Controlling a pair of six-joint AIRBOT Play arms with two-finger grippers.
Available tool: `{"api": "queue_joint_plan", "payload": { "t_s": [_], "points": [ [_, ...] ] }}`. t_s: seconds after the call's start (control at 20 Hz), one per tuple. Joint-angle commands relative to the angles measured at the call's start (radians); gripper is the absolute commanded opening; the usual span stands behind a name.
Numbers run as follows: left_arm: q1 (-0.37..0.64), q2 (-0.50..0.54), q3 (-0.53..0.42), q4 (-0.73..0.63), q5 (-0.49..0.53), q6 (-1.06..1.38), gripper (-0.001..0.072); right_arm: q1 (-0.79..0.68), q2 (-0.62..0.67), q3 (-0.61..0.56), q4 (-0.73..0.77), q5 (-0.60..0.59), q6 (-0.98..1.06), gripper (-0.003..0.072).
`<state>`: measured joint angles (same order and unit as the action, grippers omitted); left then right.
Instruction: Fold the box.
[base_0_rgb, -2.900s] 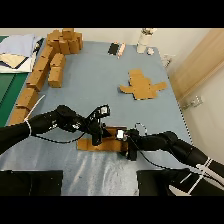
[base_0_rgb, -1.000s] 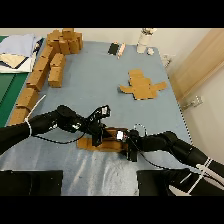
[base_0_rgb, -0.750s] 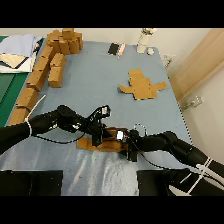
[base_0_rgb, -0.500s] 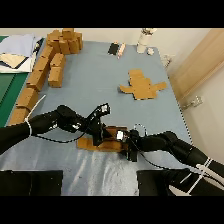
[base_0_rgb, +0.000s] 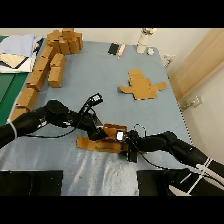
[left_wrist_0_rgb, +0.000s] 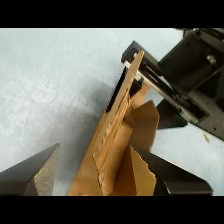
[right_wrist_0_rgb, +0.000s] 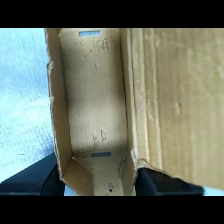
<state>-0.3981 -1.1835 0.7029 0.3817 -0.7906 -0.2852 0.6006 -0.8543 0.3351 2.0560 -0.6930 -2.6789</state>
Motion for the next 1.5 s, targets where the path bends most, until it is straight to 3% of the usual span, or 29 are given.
{"api": "queue_joint_plan", "payload": {
  "t_s": [0.0, 0.25, 0.55, 1.25, 1.3, 1.4, 1.45],
  "points": [
    [0.032, 0.104, 0.0, 0.26, -0.035, -0.25, 0.0662, 0.002, 0.001, 0.0, 0.0, -0.021, 0.0, 0.0501],
    [0.032, 0.192, 0.0, 0.344, -0.052, -0.333, 0.0661, 0.006, 0.002, 0.002, 0.003, -0.026, -0.001, 0.05],
    [0.032, 0.193, 0.0, 0.356, -0.066, -0.412, 0.0661, 0.006, 0.051, 0.002, 0.009, -0.038, -0.001, 0.05],
    [0.032, 0.192, -0.002, 0.361, -0.096, -0.495, 0.0659, 0.006, 0.019, 0.002, 0.036, -0.05, -0.106, 0.0509],
    [0.032, 0.192, -0.002, 0.37, -0.106, -0.524, 0.0566, 0.006, 0.019, 0.002, 0.036, -0.05, -0.106, 0.0509],
    [0.031, 0.192, -0.002, 0.422, -0.178, -0.544, 0.0064, 0.006, 0.019, 0.002, 0.036, -0.05, -0.108, 0.0508],
    [0.031, 0.192, -0.005, 0.443, -0.219, -0.552, 0.0011, 0.006, 0.019, 0.002, 0.037, -0.05, -0.119, 0.0509]
  ]
}}
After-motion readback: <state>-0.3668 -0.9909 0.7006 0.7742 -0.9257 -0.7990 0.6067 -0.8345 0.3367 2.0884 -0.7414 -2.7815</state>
